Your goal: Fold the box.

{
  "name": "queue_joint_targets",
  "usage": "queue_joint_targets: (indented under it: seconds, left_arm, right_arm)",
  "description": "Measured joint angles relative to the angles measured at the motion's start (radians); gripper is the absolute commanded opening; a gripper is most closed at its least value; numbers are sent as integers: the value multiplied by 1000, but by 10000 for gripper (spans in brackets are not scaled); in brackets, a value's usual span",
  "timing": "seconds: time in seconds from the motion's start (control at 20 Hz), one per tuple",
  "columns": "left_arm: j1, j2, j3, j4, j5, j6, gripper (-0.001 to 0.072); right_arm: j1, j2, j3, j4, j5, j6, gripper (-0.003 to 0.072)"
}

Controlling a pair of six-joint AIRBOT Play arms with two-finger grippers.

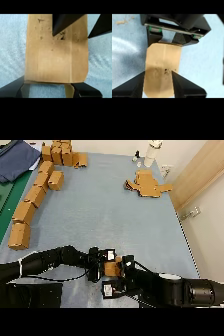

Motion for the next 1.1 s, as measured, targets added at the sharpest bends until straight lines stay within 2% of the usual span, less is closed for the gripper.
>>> queue_joint_targets:
  seconds: [0.35, 0.4, 0.8, 1.1]
  left_arm:
    - [0, 0, 0, 0, 0, 0, 451]
    - [0, 0, 0, 0, 0, 0, 451]
    - [0, 0, 0, 0, 0, 0, 451]
    - [0, 0, 0, 0, 0, 0, 451]
  right_arm:
    - [47, 31, -31, -135, 40, 68, 523]
    - [48, 34, -29, -139, 44, 72, 543]
    - [91, 136, 16, -6, 27, 122, 538]
    - [96, 167, 18, -127, -31, 250, 519]
